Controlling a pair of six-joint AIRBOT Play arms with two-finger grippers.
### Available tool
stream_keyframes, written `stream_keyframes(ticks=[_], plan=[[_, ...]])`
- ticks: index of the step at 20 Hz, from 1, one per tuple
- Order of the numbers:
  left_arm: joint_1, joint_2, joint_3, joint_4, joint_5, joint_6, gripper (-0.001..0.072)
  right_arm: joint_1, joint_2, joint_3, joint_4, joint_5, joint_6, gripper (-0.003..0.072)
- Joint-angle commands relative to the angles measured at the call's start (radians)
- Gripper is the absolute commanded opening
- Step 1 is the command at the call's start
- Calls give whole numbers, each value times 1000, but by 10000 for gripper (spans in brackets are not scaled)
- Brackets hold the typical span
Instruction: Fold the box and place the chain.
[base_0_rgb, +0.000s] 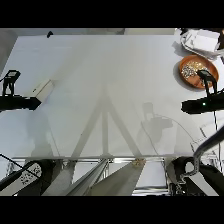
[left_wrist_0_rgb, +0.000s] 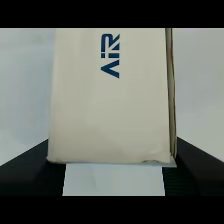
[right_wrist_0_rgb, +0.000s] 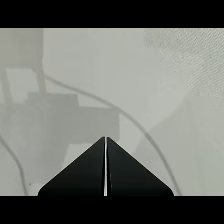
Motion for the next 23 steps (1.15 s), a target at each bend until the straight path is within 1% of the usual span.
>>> stream_keyframes(ticks=[1, 2, 3, 4, 5, 6, 7, 8, 9, 16, 23], plan=[[11, 0, 0, 76, -84, -47, 274, -1, 0, 1, 0, 0, 0, 12], [11, 0, 0, 76, -90, -47, 422, -1, 0, 1, 0, 0, 0, 12], [11, 0, 0, 76, -92, -47, 467, -1, 0, 1, 0, 0, 0, 12], [11, 0, 0, 76, -93, -47, 478, -1, 0, 1, 0, 0, 0, 12], [11, 0, 0, 76, -96, -47, 513, -1, 0, 1, 0, 0, 0, 12], [10, 2, 0, 75, -97, -47, 514, -1, 0, 1, 0, 0, 0, 12], [8, 5, 0, 75, -100, -47, 575, -1, 0, 1, 0, 0, 0, 12], [8, 14, 0, 72, -101, -48, 713, -1, 0, 1, 0, 0, 0, 12], [8, 27, 0, 76, -102, -47, 694, -1, 0, 1, 0, 0, 0, 12], [8, 163, 0, 95, -87, -47, 693, -1, 0, 1, 0, 0, 0, 12], [8, 170, 0, 94, -82, -47, 693, -1, 0, 1, 0, 0, 0, 12]])
